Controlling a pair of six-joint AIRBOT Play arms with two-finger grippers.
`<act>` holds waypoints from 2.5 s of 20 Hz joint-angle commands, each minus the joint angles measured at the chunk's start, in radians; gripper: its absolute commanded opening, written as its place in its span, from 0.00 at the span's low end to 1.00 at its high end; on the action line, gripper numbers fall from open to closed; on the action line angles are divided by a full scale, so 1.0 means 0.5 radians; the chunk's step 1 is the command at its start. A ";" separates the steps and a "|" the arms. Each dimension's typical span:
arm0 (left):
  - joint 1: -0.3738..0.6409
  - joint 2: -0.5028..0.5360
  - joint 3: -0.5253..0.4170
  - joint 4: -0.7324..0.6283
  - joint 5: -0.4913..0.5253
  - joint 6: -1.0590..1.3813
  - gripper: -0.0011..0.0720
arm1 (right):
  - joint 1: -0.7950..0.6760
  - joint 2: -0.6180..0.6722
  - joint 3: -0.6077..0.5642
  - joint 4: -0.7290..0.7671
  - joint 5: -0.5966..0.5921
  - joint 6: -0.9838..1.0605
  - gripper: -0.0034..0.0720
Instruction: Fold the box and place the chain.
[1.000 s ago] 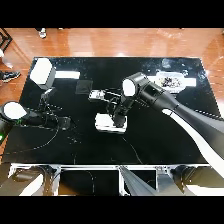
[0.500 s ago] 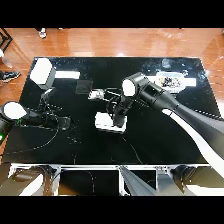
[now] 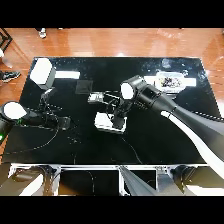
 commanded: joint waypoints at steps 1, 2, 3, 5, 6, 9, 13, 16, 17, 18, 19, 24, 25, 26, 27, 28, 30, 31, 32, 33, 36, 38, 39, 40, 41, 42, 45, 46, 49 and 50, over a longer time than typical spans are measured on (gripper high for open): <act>0.002 -0.002 -0.001 -0.008 -0.002 0.001 0.86 | 0.014 0.002 -0.011 0.002 -0.005 0.085 0.51; 0.002 -0.002 -0.001 -0.008 -0.002 0.001 0.86 | 0.009 0.011 -0.011 -0.001 -0.003 0.124 0.54; 0.002 -0.002 -0.001 -0.007 -0.004 0.001 0.86 | 0.000 0.028 -0.011 -0.001 -0.001 0.160 0.54; 0.002 -0.002 -0.001 -0.007 -0.003 0.002 0.86 | -0.025 0.085 -0.011 -0.002 -0.001 0.253 0.54; 0.002 -0.002 -0.001 -0.007 -0.003 0.002 0.86 | -0.043 0.121 -0.011 0.001 0.001 0.311 0.54; 0.002 -0.002 -0.001 -0.007 -0.003 0.002 0.86 | -0.137 0.246 -0.011 0.050 0.114 0.716 0.54; 0.002 -0.002 -0.001 -0.006 -0.003 0.034 0.86 | -0.412 0.438 -0.355 0.523 0.093 1.235 0.08; 0.002 -0.002 -0.001 -0.007 0.011 0.033 0.86 | -0.421 0.562 -0.826 1.268 -0.559 1.240 0.08; 0.002 -0.002 -0.001 -0.006 0.020 0.033 0.86 | -0.372 0.555 -0.946 1.468 -0.806 1.240 0.08; 0.002 -0.002 -0.001 -0.006 0.028 0.033 0.86 | -0.315 0.543 -1.036 1.581 -1.026 1.241 0.08; 0.002 -0.002 -0.001 -0.006 0.030 0.033 0.86 | -0.278 0.526 -1.086 1.652 -1.143 1.241 0.08; 0.002 -0.002 -0.001 -0.005 0.029 0.036 0.86 | -0.266 0.511 -1.118 1.681 -1.202 1.265 0.08; 0.002 -0.002 -0.001 -0.005 0.027 0.040 0.86 | -0.265 0.511 -1.121 1.679 -1.202 1.279 0.08; 0.002 -0.002 -0.001 -0.005 0.027 0.040 0.86 | -0.265 0.511 -1.128 1.678 -1.202 1.303 0.08; 0.002 -0.002 -0.001 -0.005 0.027 0.040 0.86 | -0.265 0.513 -1.142 1.675 -1.207 1.319 0.08; 0.002 -0.002 -0.001 -0.005 0.026 0.040 0.86 | -0.265 0.515 -1.160 1.669 -1.212 1.335 0.08; 0.002 -0.002 -0.001 -0.005 0.026 0.040 0.86 | -0.265 0.516 -1.208 1.634 -1.212 1.379 0.08; 0.002 -0.002 -0.001 -0.005 0.026 0.040 0.86 | -0.265 0.518 -1.238 1.633 -1.218 1.383 0.08; 0.002 -0.002 -0.001 -0.005 0.026 0.040 0.86 | -0.265 0.528 -1.269 1.633 -1.247 1.383 0.08; 0.002 -0.002 -0.001 -0.005 0.026 0.040 0.86 | -0.265 0.538 -1.292 1.634 -1.271 1.384 0.08; 0.002 -0.002 -0.001 -0.005 0.027 0.040 0.86 | -0.265 0.539 -1.331 1.631 -1.304 1.383 0.08; 0.002 -0.002 -0.001 -0.005 0.027 0.040 0.86 | -0.260 0.539 -1.341 1.624 -1.342 1.382 0.08; 0.002 -0.002 -0.001 -0.005 0.027 0.040 0.86 | -0.260 0.539 -1.341 1.624 -1.363 1.382 0.08; 0.002 -0.002 -0.001 -0.005 0.027 0.040 0.86 | -0.259 0.539 -1.341 1.624 -1.383 1.382 0.08; 0.002 -0.002 -0.001 -0.005 0.027 0.040 0.86 | -0.259 0.538 -1.341 1.622 -1.393 1.382 0.08; 0.002 -0.002 -0.001 -0.005 0.027 0.040 0.86 | -0.259 0.537 -1.341 1.605 -1.404 1.383 0.08; 0.002 -0.002 -0.001 -0.005 0.027 0.040 0.86 | -0.259 0.533 -1.341 1.563 -1.421 1.386 0.08; 0.002 -0.002 -0.001 -0.005 0.027 0.040 0.86 | -0.259 0.526 -1.341 1.561 -1.421 1.386 0.08; 0.002 -0.002 -0.001 -0.005 0.027 0.040 0.86 | -0.259 0.520 -1.341 1.549 -1.421 1.394 0.08; 0.002 -0.002 -0.001 -0.005 0.027 0.040 0.86 | -0.259 0.520 -1.341 1.550 -1.411 1.394 0.08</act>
